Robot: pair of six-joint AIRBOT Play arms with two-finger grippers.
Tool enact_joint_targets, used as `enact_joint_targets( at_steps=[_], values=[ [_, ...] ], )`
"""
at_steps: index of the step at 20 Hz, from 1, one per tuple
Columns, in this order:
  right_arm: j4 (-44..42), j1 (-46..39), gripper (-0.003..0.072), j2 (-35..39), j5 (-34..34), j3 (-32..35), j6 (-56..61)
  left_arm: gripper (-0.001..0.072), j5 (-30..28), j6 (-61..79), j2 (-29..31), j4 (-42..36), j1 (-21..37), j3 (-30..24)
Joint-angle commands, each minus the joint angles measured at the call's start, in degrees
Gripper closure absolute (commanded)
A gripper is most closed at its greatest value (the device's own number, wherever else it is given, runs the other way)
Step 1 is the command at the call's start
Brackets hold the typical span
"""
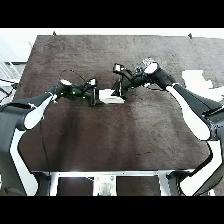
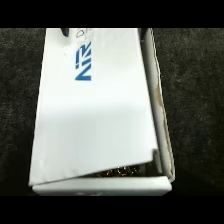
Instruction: Fold the box and place the chain.
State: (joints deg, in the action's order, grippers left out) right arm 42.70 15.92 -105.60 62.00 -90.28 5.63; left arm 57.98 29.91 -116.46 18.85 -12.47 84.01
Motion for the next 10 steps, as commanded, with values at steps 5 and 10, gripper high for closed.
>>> enact_joint_targets(
  at_steps=[5, 10],
  values=[
    [-0.9, 0.9, 0.0382, 0.0, 0.6, 3.3, -0.1, 0.0085, 0.0, 0.0, 0.0, 0.0, 0.0, 0.0],
    [-2.3, 0.4, 0.0305, 0.0, 0.6, 4.7, -0.8, 0.0086, 0.0, 0.0, 0.0, 0.0, 0.0, 0.0]
  ],
)
